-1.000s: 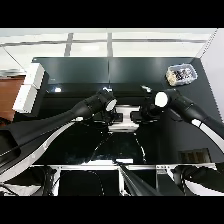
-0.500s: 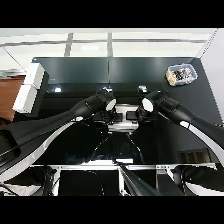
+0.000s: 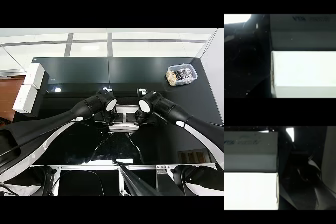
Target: Fold the box and place the chain.
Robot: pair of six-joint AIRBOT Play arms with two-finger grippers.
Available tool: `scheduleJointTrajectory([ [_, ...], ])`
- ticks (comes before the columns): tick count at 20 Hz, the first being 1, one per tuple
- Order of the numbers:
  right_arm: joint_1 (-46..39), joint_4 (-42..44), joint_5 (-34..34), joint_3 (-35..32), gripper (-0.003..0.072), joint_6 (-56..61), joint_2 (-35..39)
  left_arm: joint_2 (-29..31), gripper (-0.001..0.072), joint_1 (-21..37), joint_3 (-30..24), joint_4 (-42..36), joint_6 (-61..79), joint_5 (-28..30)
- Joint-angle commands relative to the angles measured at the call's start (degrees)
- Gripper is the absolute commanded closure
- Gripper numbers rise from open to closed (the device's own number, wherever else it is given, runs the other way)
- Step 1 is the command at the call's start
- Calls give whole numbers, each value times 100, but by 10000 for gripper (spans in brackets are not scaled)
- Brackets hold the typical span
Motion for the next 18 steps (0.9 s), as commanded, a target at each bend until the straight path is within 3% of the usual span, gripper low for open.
scheduleJointTrajectory([
  [1,0,-22,28,2,667,44,-4,4,682,7,4,17,-4,-28],
  [2,0,-20,26,2,608,44,-7,4,682,7,4,17,-4,-28],
  [3,0,-15,7,2,439,42,-7,4,682,7,4,17,-4,-28],
  [4,0,31,2,2,418,37,-7,4,682,7,4,17,-4,-28],
  [7,0,44,-57,2,423,37,-7,4,682,7,4,17,-7,-26],
  [10,-2,96,-170,2,670,-28,-11,4,682,7,4,17,-4,-28],
  [13,-4,103,-168,2,669,-72,-9,4,682,7,4,17,-7,-28],
  [14,-4,101,-142,4,642,-72,2,4,682,7,4,17,-7,-28],
  [15,-4,103,-140,4,436,-81,35,4,682,7,4,17,-7,-28],
  [16,-4,105,-120,7,359,-212,101,4,682,7,4,17,-4,-28],
  [18,-4,103,-11,24,360,-560,345,4,682,7,4,17,-4,-28],
])
